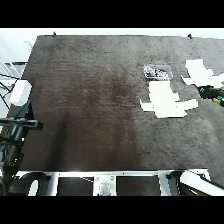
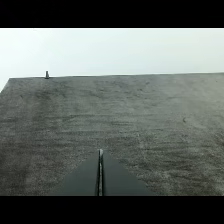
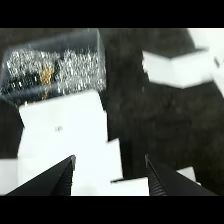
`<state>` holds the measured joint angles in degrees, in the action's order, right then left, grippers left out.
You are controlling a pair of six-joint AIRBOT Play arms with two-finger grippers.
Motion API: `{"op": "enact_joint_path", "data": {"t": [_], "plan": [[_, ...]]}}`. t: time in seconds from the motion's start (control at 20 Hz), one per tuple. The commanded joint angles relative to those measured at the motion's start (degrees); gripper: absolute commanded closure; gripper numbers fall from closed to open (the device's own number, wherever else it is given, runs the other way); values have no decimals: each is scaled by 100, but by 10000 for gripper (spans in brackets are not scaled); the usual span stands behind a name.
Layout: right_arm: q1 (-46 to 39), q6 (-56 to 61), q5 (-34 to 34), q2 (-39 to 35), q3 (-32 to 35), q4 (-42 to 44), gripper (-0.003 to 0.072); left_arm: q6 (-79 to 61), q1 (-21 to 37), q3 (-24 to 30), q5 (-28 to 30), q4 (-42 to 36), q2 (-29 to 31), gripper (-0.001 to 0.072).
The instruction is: Fold the box and place the chain.
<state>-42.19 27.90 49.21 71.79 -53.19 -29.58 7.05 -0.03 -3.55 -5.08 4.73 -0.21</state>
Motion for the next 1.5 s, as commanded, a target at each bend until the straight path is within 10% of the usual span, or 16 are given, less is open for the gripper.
{"op": "enact_joint_path", "data": {"t": [0.0, 0.4, 1.05, 1.25, 1.45], "plan": [[-433, 1325, 1926, 1427, -1729, -1786, 141, 0, -4, 0, 0, 2, 0, 669], [-431, 1823, 3624, 3648, -4728, -2468, 119, 0, -4, 0, 0, 2, 0, 670], [-85, 1797, 4966, 5010, -4920, -1893, 174, 0, -2, 0, 2, 2, 0, 669], [76, 1543, 5139, 5108, -4859, -1438, 623, 0, -2, 0, 2, 2, 0, 670], [205, 1565, 5174, 4878, -4315, -1215, 674, 0, -4, 0, 2, 0, 0, 670]]}}
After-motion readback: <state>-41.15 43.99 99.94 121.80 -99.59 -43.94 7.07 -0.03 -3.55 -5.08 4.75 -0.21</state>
